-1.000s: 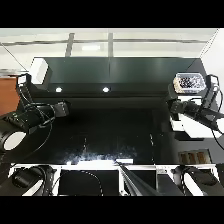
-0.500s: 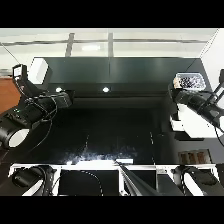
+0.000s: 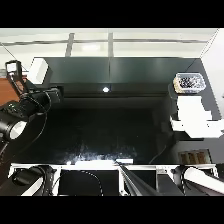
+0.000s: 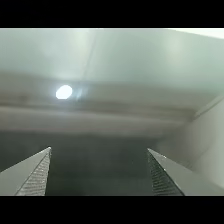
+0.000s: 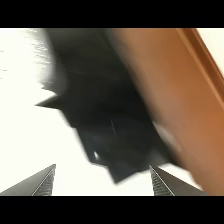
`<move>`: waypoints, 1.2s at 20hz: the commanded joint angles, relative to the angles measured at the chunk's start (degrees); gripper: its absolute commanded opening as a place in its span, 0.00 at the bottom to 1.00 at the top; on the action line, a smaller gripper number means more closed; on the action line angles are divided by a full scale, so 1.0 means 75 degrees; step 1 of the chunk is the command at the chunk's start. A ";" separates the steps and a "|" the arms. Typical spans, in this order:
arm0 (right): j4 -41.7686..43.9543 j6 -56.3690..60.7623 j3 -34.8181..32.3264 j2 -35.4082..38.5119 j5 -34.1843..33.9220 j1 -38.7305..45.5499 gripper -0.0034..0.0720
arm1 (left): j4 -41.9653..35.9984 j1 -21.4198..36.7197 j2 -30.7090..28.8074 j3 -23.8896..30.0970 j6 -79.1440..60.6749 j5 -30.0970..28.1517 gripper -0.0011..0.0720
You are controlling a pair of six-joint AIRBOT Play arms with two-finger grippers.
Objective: Fold the box and place the chain.
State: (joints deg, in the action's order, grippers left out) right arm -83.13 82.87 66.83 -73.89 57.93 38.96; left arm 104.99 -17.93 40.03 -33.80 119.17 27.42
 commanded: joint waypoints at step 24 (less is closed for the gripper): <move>0.3797 -0.4147 0.1160 -0.1693 0.3748 0.1166 0.05 | -0.1157 -0.0501 0.0213 -0.0256 -0.0694 0.3188 0.98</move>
State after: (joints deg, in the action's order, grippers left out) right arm -62.76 52.27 78.00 -91.59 85.82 49.98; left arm 96.73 -21.65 41.76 -35.09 113.99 51.20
